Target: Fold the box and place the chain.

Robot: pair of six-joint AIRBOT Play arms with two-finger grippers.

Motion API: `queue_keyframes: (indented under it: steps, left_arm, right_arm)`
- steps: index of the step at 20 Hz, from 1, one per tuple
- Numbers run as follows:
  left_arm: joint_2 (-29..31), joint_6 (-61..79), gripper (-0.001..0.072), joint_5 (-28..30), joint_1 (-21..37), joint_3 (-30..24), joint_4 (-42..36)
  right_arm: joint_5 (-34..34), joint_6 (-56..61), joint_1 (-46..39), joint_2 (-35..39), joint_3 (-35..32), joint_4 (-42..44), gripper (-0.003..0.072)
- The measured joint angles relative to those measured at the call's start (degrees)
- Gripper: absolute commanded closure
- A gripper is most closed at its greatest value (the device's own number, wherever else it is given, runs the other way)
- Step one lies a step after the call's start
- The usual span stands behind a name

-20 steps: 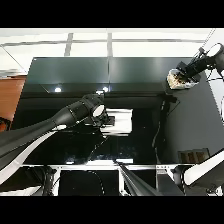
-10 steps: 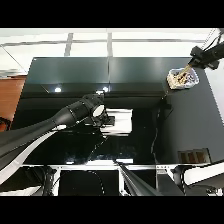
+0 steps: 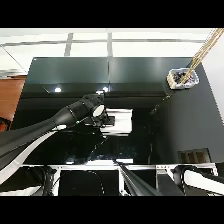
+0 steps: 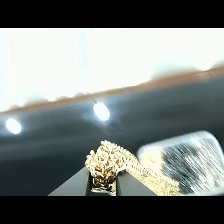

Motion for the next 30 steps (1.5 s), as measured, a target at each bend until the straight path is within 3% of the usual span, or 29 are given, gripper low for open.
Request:
queue_keyframes:
  steps: [9,23,30]
  left_arm:
    - [0.0,0.0,0.0682,0.3,0.0,0.0,0.0]
    - [0.0,0.0,0.0682,1.1,0.0,0.0,0.0]
    - [0.0,0.0,0.0682,1.2,0.0,0.0,0.0]
  right_arm:
    - [5.3,-2.1,3.4,13.0,0.8,12.7,0.0672]
    - [23.0,-2.3,23.9,15.6,-1.4,15.9,0.0671]
    - [18.8,-3.3,32.8,15.5,-12.0,18.7,0.0671]
